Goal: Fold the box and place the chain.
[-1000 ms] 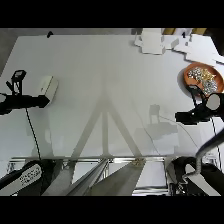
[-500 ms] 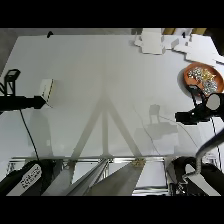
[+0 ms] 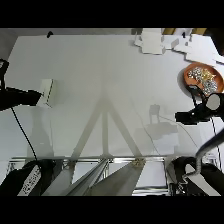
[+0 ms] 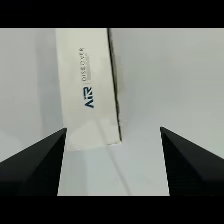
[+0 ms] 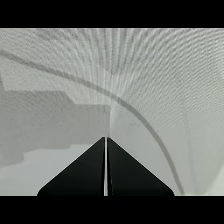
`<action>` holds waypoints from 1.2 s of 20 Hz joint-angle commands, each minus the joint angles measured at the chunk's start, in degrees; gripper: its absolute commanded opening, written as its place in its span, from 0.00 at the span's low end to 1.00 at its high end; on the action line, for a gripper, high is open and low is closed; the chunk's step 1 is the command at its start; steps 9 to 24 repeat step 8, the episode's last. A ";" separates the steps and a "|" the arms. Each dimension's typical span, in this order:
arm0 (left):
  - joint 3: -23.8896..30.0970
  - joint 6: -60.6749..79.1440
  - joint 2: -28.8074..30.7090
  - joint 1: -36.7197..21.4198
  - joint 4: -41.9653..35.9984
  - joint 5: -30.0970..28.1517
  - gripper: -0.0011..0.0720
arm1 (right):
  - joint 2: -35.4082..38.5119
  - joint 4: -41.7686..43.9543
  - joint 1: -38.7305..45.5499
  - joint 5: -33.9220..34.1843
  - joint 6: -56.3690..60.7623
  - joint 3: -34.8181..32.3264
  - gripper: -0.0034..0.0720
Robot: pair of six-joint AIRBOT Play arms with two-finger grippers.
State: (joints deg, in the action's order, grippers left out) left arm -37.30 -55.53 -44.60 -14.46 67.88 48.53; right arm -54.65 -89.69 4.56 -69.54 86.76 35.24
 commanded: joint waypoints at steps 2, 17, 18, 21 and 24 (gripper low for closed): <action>-0.04 0.00 0.81 2.05 0.17 -0.31 0.87 | 0.04 0.00 0.04 0.00 0.02 -0.02 0.08; -0.04 0.00 0.79 2.08 0.15 -0.63 0.87 | 0.04 0.00 0.04 0.00 0.02 -0.02 0.08; -0.04 0.00 0.79 2.08 0.15 -0.63 0.87 | 0.04 0.00 0.04 0.00 0.02 -0.02 0.08; -0.04 0.00 0.79 2.08 0.15 -0.63 0.87 | 0.04 0.00 0.04 0.00 0.02 -0.02 0.08; -0.04 0.00 0.79 2.08 0.15 -0.63 0.87 | 0.04 0.00 0.04 0.00 0.02 -0.02 0.08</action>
